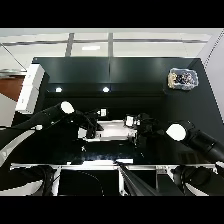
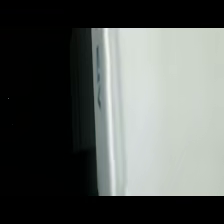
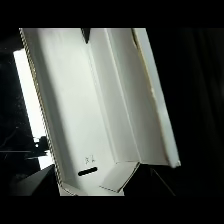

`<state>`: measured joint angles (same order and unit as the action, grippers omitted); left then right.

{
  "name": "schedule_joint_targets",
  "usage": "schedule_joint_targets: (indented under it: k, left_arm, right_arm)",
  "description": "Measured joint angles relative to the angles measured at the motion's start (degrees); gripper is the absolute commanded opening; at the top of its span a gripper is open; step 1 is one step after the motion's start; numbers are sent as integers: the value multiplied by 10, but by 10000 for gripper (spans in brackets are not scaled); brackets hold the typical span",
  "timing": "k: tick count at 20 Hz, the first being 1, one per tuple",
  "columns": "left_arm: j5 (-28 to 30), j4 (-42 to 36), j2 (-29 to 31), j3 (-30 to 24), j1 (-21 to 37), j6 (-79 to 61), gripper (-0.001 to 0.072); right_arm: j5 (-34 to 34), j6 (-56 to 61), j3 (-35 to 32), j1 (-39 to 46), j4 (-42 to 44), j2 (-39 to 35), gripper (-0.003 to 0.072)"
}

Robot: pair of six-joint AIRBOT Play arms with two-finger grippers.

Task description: Fold the box and place the chain.

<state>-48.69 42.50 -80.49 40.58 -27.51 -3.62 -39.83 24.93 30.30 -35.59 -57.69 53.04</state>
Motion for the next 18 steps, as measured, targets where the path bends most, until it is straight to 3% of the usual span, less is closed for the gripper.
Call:
schedule_joint_targets:
  k: [4, 13, 18]
  left_arm:
    - [0, 0, 0, 0, 0, 0, 32]
    - [2, 0, 0, 0, 0, 0, 32]
    - [5, 0, 0, 0, 0, 3, 32]
  right_arm:
    - [7, 0, 2, 15, 6, 5, 714]
    - [-38, -189, 3, 75, 186, 63, 714]
    - [-48, -256, 2, 79, 220, 101, 714]
